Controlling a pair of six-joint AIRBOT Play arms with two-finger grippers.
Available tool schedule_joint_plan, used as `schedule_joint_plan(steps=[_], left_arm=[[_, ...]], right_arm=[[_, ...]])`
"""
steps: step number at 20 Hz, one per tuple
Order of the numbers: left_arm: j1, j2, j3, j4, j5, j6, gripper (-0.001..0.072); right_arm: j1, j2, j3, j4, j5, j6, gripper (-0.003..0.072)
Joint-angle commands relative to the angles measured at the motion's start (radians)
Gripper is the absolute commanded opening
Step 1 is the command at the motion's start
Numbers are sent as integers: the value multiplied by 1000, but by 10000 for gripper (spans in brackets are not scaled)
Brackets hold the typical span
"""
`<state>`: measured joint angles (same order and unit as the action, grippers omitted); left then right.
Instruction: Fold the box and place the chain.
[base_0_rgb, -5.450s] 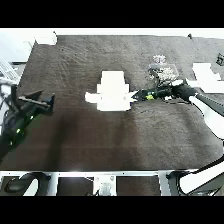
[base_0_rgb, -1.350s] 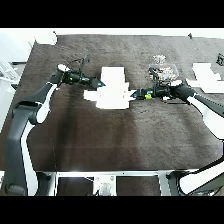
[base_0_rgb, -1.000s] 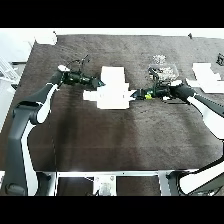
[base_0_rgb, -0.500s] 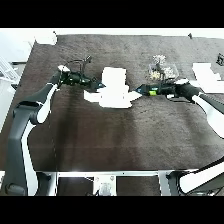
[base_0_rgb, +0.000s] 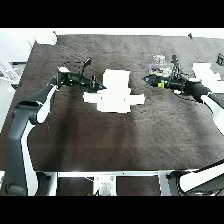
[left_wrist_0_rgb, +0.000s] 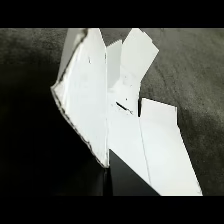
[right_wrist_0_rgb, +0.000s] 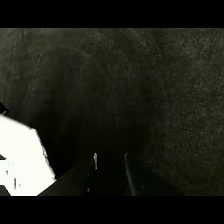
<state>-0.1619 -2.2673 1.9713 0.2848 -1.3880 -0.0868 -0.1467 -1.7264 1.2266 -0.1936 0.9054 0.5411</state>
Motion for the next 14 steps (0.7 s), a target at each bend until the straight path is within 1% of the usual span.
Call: schedule_joint_plan(steps=[1, 2, 5, 6, 10, 14], left_arm=[[0, 34, -60, -8, 4, 130, 13], [0, 55, -95, -8, 30, 160, 13], [0, 128, -224, -8, 154, 256, 14], [0, 145, -261, -14, 170, 293, 13], [0, 148, -306, -12, 170, 352, 13], [0, 150, -308, -28, 171, 383, 14]], right_arm=[[8, 1, -1, 18, 0, -31, 237], [9, 1, -1, 18, 0, -47, 236], [16, -2, -2, 18, 0, -56, 236], [17, -2, -2, 18, 0, -56, 236], [20, -3, -2, 19, -1, -56, 236], [21, -3, -3, 18, 0, -57, 236]])
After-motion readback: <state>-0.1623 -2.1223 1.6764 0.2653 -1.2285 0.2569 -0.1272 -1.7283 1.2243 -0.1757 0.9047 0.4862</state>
